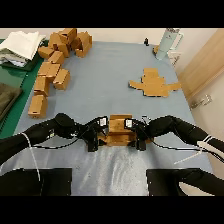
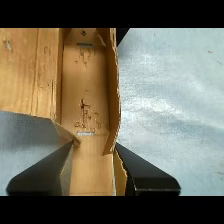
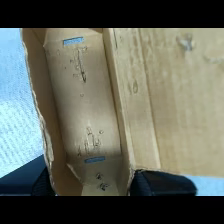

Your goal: Fold the box.

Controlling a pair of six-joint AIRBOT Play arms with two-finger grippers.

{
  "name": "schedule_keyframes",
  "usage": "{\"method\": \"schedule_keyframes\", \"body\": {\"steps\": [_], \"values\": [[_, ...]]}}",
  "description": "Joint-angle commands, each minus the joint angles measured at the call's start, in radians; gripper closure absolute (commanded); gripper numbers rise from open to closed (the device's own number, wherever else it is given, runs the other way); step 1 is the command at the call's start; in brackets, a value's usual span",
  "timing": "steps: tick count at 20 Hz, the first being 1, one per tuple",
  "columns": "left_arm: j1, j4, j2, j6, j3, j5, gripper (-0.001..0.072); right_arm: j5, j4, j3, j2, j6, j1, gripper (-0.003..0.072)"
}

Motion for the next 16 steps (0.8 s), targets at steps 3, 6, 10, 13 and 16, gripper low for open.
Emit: {"method": "schedule_keyframes", "body": {"steps": [3,6,10,13,16], "values": [[-0.052,-0.009,-0.048,-0.031,0.031,0.105,0.0362,0.0,0.0,0.0,0.001,0.0,0.001,0.0114],[-0.069,-0.008,-0.05,-0.03,0.043,0.132,0.0544,0.0,0.0,0.0,0.001,0.0,0.001,0.0115],[-0.107,-0.022,-0.052,-0.031,0.05,0.132,0.0546,0.0,0.0,0.0,0.001,0.0,0.001,0.0115],[-0.134,-0.069,-0.056,-0.03,0.051,0.161,0.0544,0.0,0.0,0.0,0.001,0.0,0.001,0.0115],[-0.137,-0.079,-0.056,-0.031,0.051,0.175,0.0513,0.0,0.0,0.0,0.001,0.0,0.001,0.0115]]}}
